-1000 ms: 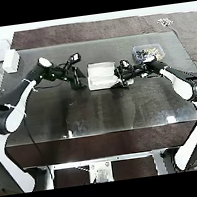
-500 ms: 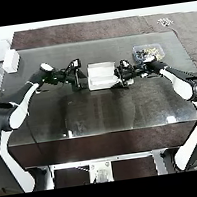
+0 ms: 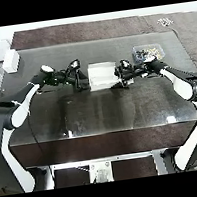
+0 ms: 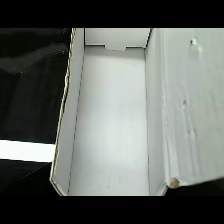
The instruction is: Fold the box and place the chain.
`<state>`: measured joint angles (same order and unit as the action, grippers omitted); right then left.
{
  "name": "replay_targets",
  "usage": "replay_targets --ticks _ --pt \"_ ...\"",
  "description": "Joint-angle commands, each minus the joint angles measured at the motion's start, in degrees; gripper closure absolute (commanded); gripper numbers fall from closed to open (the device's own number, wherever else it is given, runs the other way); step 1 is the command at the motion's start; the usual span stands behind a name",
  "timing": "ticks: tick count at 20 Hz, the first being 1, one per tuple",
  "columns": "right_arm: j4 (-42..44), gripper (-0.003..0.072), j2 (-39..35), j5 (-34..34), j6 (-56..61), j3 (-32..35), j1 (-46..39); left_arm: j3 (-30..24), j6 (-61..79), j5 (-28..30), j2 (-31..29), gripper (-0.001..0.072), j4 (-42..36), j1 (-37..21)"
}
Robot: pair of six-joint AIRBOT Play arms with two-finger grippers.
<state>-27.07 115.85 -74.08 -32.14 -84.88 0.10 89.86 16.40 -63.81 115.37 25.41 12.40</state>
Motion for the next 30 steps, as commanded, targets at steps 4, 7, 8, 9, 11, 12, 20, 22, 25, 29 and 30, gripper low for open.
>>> replay_targets --ticks 4,7,8,9,11,12,20,22,25,29,30 --pt "0.04 0.0104 0.00 0.07 0.02 -0.02 0.07 0.00 0.13 -1.64 0.11 -0.0011 1.22 0.04" --pt "0.04 0.0104 0.00 0.07 0.02 -0.02 0.07 -0.02 0.00 -1.64 0.11 -0.0011 2.78 -0.02" --pt "0.04 0.0104 0.00 0.07 0.02 -0.02 0.07 -0.02 0.00 -1.53 0.11 -0.0011 2.95 -0.02" --pt "0.04 0.0104 0.00 0.07 0.02 -0.02 0.07 -0.02 0.00 -1.33 0.11 -0.0011 3.19 -0.02" --pt "0.04 0.0104 0.00 0.07 0.02 -0.02 0.07 -0.02 0.00 -1.16 0.11 -0.0011 4.02 -0.02" --pt "0.04 0.0104 0.00 0.07 0.02 -0.02 0.07 -0.02 0.00 -1.16 0.11 -0.0011 4.24 -0.02" --pt "0.04 0.0104 0.00 0.07 0.02 -0.02 0.07 -0.02 0.02 -1.09 0.11 -0.0011 1.60 0.00" --pt "0.04 0.0104 0.00 0.07 0.02 -0.02 0.07 -0.02 0.13 -1.18 0.11 -0.0011 0.48 0.00" --pt "0.04 0.0104 0.00 0.07 0.02 -0.02 0.07 -0.04 0.04 -1.64 0.11 -0.0011 0.24 0.00" --pt "0.04 0.0104 0.00 0.07 0.02 -0.02 0.07 -0.04 -0.04 -1.73 0.13 -0.0011 0.26 0.00" --pt "0.04 0.0104 0.00 0.07 0.02 -0.02 0.07 -0.04 -0.04 -1.75 0.20 -0.0011 0.24 0.00"
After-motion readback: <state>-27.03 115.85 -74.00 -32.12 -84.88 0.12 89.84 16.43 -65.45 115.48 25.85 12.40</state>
